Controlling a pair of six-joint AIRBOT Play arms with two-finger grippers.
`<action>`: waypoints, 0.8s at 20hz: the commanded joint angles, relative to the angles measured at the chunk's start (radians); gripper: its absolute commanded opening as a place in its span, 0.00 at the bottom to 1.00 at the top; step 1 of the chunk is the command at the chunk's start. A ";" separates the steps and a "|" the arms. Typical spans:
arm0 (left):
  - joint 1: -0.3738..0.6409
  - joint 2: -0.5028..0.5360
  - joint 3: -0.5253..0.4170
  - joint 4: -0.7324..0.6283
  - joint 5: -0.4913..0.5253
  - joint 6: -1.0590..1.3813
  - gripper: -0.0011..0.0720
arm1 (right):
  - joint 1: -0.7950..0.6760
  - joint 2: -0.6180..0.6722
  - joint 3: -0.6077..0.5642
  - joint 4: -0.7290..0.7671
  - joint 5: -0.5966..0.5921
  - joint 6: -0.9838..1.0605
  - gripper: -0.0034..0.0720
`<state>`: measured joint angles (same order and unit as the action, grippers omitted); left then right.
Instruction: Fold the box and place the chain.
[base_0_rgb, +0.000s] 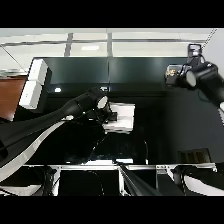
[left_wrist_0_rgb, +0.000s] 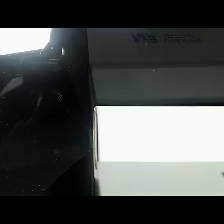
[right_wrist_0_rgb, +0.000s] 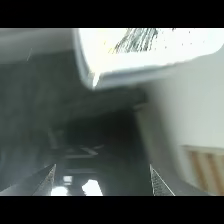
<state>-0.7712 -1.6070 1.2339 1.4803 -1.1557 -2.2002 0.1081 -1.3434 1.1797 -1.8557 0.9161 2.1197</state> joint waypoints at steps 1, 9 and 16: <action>0.001 0.000 0.001 0.001 0.002 0.000 0.05 | -0.203 -0.235 0.230 0.174 -0.012 -0.035 0.92; 0.001 0.000 0.001 0.002 -0.004 0.000 0.05 | -0.282 -0.673 0.773 0.232 0.205 -0.142 0.92; 0.001 0.000 0.001 0.000 -0.005 0.000 0.05 | -0.307 -0.746 0.816 0.197 0.222 -0.164 0.83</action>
<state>-0.7708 -1.6070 1.2339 1.4822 -1.1603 -2.2002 -0.1871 -2.0605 1.9762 -1.6417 1.1118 1.9625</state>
